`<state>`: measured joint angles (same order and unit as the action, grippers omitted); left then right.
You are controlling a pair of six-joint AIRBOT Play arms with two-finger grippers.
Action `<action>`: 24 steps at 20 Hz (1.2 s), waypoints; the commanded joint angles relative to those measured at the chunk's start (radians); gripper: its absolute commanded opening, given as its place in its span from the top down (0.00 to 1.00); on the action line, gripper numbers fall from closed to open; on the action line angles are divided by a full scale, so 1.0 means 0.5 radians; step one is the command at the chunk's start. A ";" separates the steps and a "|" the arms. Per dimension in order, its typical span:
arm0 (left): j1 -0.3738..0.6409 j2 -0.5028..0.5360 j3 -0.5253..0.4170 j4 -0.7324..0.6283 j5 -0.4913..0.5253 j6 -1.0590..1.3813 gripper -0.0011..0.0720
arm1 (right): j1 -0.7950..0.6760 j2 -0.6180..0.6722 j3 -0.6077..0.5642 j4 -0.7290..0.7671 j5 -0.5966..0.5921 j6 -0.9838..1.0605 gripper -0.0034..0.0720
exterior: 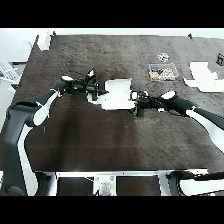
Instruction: Fold the box and place the chain.
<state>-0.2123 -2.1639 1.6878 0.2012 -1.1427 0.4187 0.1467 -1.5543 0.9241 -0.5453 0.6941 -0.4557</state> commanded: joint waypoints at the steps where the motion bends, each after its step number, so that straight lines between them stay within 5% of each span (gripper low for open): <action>1: -0.001 0.001 -0.001 0.000 -0.002 0.001 0.96 | -0.036 -0.029 0.114 0.097 0.006 0.019 0.06; 11: -0.001 0.001 -0.001 0.000 -0.003 0.001 0.96 | -0.087 -0.052 0.243 0.131 0.047 -0.005 0.06; 24: -0.001 0.001 -0.001 0.000 -0.003 0.001 0.96 | -0.227 -0.262 0.513 0.108 0.411 0.014 0.06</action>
<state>-0.2127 -2.1639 1.6878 0.2008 -1.1442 0.4187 0.0444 -1.6688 1.1679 -0.4889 0.8761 -0.4507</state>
